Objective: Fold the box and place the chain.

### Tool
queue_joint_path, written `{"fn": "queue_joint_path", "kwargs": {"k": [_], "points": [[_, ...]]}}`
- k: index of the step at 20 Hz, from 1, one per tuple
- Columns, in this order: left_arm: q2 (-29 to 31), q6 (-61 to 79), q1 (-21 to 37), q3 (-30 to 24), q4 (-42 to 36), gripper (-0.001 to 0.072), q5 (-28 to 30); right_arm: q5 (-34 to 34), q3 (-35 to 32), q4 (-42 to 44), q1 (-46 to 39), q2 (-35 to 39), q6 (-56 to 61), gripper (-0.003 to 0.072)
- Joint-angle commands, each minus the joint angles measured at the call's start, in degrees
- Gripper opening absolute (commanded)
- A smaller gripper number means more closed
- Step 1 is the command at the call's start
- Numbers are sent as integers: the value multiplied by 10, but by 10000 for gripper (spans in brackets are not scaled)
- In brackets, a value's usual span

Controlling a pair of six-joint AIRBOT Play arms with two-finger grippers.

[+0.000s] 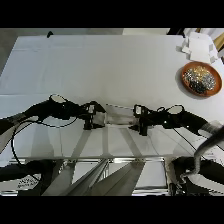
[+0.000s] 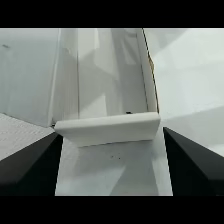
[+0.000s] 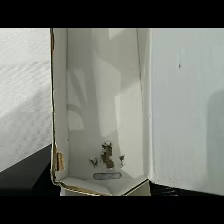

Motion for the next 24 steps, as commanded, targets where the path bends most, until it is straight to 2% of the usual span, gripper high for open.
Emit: {"fn": "queue_joint_path", "kwargs": {"k": [1, 12, 17, 19, 20, 22, 24], "points": [[0, -2, -2, 0, -9, 700, 5, 0, 0, 0, 0, 0, 0, 382], [-3, -11, -23, 1, -11, 693, 23, 0, 0, 0, 0, 0, 0, 382], [-1, -34, -46, 1, -6, 692, 70, 0, 0, 0, 0, 0, 0, 382], [-1, -35, -46, 1, -9, 690, 71, 0, 0, 0, 0, 0, 0, 382], [-1, -35, -46, 1, -9, 662, 71, 0, 0, 0, 0, 0, 0, 382], [-1, -35, -46, 1, -9, 527, 71, 0, 0, 0, 0, 0, 0, 382], [-1, -35, -46, 1, -7, 325, 70, 0, 0, 0, 0, 0, 0, 382]]}}
